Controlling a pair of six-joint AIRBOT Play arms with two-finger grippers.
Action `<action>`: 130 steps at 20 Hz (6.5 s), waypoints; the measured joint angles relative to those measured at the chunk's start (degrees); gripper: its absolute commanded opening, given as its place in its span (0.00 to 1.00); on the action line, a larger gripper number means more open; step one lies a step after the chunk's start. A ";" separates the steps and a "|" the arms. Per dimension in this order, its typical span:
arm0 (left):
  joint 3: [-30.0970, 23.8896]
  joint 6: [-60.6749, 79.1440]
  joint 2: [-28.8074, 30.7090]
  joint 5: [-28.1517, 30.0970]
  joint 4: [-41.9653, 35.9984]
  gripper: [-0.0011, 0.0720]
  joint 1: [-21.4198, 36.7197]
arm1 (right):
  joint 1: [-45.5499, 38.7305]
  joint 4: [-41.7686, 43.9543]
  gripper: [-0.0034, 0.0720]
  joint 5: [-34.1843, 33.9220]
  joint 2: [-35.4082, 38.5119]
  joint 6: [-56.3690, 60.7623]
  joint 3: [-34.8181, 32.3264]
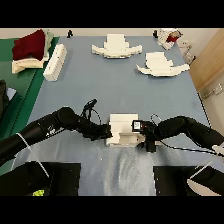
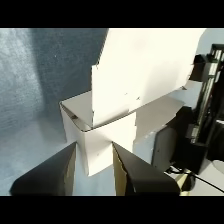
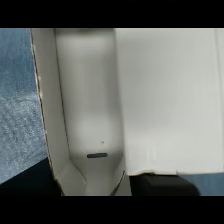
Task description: Fold the box.
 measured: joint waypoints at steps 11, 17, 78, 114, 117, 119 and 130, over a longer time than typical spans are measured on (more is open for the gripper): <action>8.39 -17.16 -6.19 -1.53 13.66 0.50 -10.14 | -0.02 -0.04 0.70 -0.17 0.02 0.02 0.00; 14.62 -28.55 -8.02 -7.08 24.35 0.50 -13.18 | -0.02 -0.04 0.70 0.02 0.02 0.02 0.02; 34.07 -53.64 -29.64 -25.53 48.65 0.03 -25.88 | -0.02 -0.07 0.70 0.00 0.02 0.04 0.00; 33.88 -16.72 -8.37 -39.82 47.12 0.03 -24.81 | 0.07 -0.02 0.70 0.00 -0.02 0.00 0.02; 25.83 -5.16 -1.31 -36.06 44.04 0.03 -18.84 | 0.07 -0.02 0.70 0.00 -0.02 0.00 0.02; 19.98 3.63 3.39 -33.00 41.13 0.03 -14.05 | 0.07 0.00 0.70 0.00 -0.02 -0.02 0.02; -2.51 57.13 8.28 -5.20 15.23 0.94 0.44 | 0.07 0.00 0.70 0.00 -0.02 0.00 0.02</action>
